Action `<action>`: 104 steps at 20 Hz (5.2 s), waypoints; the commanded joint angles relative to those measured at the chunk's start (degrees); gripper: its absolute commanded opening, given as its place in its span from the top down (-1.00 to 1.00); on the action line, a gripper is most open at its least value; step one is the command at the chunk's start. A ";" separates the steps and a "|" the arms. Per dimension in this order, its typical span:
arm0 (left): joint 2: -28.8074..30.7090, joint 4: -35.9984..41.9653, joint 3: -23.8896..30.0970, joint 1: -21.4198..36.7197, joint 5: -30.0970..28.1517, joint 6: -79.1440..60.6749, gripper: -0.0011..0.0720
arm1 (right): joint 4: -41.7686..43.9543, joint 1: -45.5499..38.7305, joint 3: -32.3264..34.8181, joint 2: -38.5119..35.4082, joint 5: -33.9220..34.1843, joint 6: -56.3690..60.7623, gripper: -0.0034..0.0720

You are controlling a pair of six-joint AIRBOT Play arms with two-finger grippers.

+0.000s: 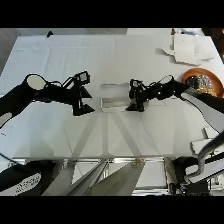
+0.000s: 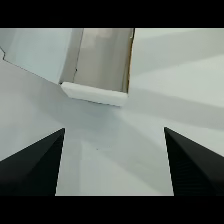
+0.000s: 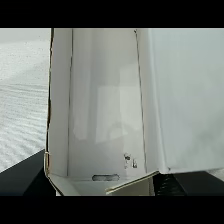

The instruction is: Fold the box and place the chain.

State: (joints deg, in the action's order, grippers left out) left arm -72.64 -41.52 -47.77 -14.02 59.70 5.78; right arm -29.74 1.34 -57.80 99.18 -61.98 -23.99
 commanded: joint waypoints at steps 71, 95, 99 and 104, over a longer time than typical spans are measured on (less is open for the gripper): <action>-21.68 20.24 -2.14 0.52 0.85 -36.37 -0.96 | 0.02 0.02 -0.04 0.00 0.00 0.00 -0.46; -21.38 20.92 -2.25 -3.56 -7.65 -32.41 0.54 | 0.02 0.02 -0.04 0.00 0.00 0.00 -0.46; -21.38 20.90 -2.25 -3.56 -7.65 -32.41 0.54 | 0.02 0.02 -0.04 0.00 0.00 0.00 -0.46; -21.38 20.92 -2.25 -3.56 -7.63 -32.41 0.54 | 0.02 0.02 -0.04 0.00 0.00 0.00 -0.46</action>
State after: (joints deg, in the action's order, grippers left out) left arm -94.04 -20.60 -49.95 -17.56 52.14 -26.61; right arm -29.71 1.30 -57.84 99.18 -61.95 -23.99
